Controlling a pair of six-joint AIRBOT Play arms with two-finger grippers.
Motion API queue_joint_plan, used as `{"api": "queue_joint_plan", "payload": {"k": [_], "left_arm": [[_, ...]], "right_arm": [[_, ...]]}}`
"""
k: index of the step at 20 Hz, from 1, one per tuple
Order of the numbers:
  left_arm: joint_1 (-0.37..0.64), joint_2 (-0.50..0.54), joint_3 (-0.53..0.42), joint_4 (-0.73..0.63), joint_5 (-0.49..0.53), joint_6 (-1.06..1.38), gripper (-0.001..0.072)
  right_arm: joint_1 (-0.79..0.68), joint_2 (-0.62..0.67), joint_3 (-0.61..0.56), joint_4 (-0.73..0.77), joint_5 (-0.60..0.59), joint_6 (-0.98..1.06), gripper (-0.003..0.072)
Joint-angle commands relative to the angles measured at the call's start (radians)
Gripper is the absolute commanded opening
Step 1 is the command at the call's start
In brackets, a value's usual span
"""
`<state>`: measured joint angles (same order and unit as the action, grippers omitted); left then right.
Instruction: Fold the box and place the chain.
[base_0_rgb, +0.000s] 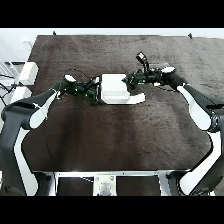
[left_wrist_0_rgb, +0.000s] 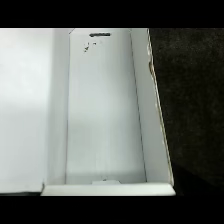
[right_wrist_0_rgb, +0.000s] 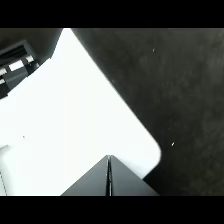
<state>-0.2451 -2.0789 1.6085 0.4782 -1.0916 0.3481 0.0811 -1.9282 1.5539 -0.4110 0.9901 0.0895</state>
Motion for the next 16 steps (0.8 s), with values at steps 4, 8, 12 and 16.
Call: {"api": "queue_joint_plan", "payload": {"k": [4,8,12,16], "left_arm": [[0.000,0.000,0.000,0.000,0.002,0.001,0.0579],[0.001,0.000,0.000,0.000,0.002,0.001,0.0578],[0.000,0.000,0.000,0.000,0.002,0.001,0.0579],[0.001,0.000,0.000,0.000,0.002,0.000,0.0579]], "right_arm": [[0.007,-0.028,0.002,-0.019,-0.003,0.031,0.0016],[0.007,-0.027,0.004,-0.019,0.000,0.031,0.0016],[0.000,0.039,0.005,-0.020,0.032,-0.004,0.0016],[-0.016,0.182,-0.021,-0.124,0.092,-0.003,0.0015]]}}
